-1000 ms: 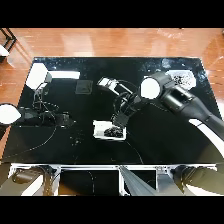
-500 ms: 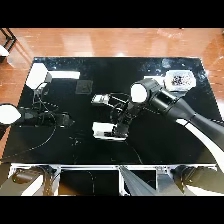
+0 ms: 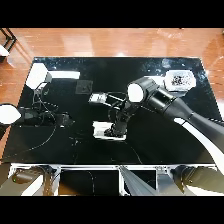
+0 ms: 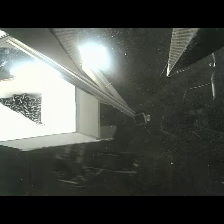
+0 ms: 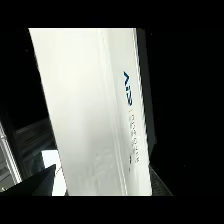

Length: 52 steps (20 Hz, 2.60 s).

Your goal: Fold the box and place the chain.

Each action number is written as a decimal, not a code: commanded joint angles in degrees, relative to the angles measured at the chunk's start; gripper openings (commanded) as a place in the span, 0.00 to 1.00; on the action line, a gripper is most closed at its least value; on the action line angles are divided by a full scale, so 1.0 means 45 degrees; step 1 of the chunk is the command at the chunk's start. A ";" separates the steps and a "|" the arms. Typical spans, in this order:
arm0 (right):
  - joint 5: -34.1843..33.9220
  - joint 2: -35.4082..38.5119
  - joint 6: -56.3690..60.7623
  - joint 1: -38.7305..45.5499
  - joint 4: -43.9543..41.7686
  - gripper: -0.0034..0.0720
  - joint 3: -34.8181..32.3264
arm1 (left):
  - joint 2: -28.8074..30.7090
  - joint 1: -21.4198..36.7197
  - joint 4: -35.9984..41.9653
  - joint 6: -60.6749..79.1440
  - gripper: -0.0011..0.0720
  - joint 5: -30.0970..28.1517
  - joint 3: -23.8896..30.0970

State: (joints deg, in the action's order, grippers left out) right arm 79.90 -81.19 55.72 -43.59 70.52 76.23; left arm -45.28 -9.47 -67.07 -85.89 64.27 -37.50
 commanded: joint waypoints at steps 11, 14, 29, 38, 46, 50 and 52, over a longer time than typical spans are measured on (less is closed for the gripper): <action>0.0204 -0.0457 0.0850 0.0772 -0.0826 0.98 0.0126 | -0.0015 0.0010 -0.0005 -0.0010 0.88 0.0019 0.0005; 0.0262 -0.0457 0.0850 0.0772 -0.1263 0.98 -0.0379 | -0.0015 0.0010 -0.0005 -0.0010 0.88 0.0015 0.0005; -0.0826 -0.0510 0.0277 -0.0287 0.0452 0.98 -0.0675 | -0.0044 0.0525 0.0000 -0.0005 0.88 0.0068 0.0005; -0.0991 -0.0510 0.0277 -0.0340 0.0641 0.98 -0.0680 | -0.0044 0.0525 0.0000 -0.0005 0.88 0.0068 0.0005; -0.0782 -0.0510 0.0282 -0.0340 0.0719 0.44 -0.0680 | -0.0044 0.0525 0.0000 -0.0005 0.88 0.0068 0.0005; -0.0699 -0.0510 0.0282 -0.0340 0.0719 0.43 -0.0675 | -0.0044 0.0525 0.0000 -0.0005 0.88 0.0068 0.0005; -0.0699 -0.0510 0.0282 -0.0340 0.0719 0.34 -0.0675 | -0.0044 0.0525 0.0000 -0.0005 0.88 0.0068 0.0005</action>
State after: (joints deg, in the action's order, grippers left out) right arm 76.51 -83.46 56.97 -45.08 73.78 73.21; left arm -45.45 -7.16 -67.07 -85.93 64.60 -37.50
